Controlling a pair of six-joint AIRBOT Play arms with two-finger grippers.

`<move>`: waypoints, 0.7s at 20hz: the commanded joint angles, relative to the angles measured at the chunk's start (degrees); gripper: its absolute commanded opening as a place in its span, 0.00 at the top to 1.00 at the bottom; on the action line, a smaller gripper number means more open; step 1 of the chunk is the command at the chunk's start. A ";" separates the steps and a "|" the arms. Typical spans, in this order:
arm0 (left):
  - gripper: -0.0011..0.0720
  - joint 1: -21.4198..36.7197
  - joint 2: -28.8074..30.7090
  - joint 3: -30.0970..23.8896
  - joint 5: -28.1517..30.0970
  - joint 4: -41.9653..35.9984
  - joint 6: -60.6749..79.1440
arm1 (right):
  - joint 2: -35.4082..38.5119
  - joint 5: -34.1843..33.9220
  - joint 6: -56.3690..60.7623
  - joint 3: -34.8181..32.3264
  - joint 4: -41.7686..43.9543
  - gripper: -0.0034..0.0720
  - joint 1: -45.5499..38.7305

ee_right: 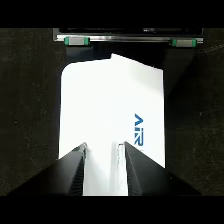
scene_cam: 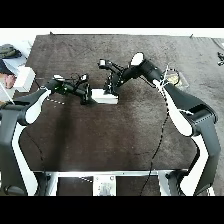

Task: Fold the box and place the chain.

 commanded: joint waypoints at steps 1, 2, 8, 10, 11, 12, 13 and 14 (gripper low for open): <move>0.65 0.00 0.02 0.07 0.00 0.02 0.02 | -0.11 -1.92 1.16 -0.24 -1.97 0.55 0.39; 0.65 0.00 0.02 0.07 0.02 0.02 0.02 | -0.11 -2.34 1.16 -0.55 -2.10 0.55 0.48; 0.65 0.00 0.02 0.07 -0.02 0.02 0.02 | 0.28 -5.75 1.16 -1.42 -5.49 0.55 2.38; 0.65 0.00 0.02 0.07 0.00 0.00 0.02 | 0.90 -6.64 1.14 -1.40 -5.49 0.59 2.36; 0.65 0.00 0.02 0.07 0.00 0.00 0.02 | 1.11 -7.08 1.14 -1.40 -5.51 0.59 2.34; 0.65 0.00 0.02 0.07 0.00 0.00 0.02 | 1.09 -7.52 1.14 -1.40 -5.51 0.59 2.34; 0.65 0.00 0.02 0.07 0.00 0.00 0.02 | 1.09 -7.50 1.14 -1.40 -5.60 0.59 2.34; 0.65 0.00 0.02 0.07 0.00 0.00 0.02 | 1.09 -7.50 1.14 -1.40 -5.95 0.59 2.34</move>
